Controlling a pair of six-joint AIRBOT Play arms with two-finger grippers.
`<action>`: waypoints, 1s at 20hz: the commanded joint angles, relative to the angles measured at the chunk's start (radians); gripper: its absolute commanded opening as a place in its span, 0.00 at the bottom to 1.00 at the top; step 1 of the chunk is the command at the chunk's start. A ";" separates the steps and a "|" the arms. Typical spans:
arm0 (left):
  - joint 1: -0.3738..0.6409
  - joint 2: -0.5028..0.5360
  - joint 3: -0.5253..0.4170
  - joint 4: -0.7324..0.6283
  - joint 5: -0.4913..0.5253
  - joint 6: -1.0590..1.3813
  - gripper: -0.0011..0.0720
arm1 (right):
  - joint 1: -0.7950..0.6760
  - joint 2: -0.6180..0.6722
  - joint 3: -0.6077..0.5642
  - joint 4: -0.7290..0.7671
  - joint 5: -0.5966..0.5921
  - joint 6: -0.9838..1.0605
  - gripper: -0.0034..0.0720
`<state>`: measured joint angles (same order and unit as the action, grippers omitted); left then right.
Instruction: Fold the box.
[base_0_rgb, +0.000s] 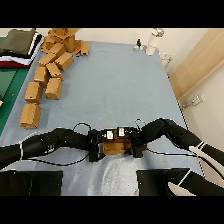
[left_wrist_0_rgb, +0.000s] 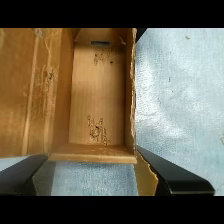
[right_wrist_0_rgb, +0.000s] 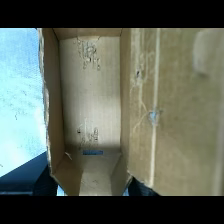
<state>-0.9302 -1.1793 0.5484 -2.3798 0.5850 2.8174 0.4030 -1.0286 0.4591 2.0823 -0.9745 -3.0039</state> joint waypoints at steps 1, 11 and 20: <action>-0.005 -0.012 0.001 -0.008 -0.013 0.003 0.96 | 0.000 0.000 0.000 0.000 0.000 0.000 0.71; -0.012 -0.012 0.001 -0.024 -0.021 0.004 0.96 | 0.000 0.000 0.000 0.000 0.000 0.000 0.71; -0.017 -0.011 0.001 -0.025 -0.021 0.021 0.65 | 0.000 0.000 0.000 0.000 0.000 0.000 0.71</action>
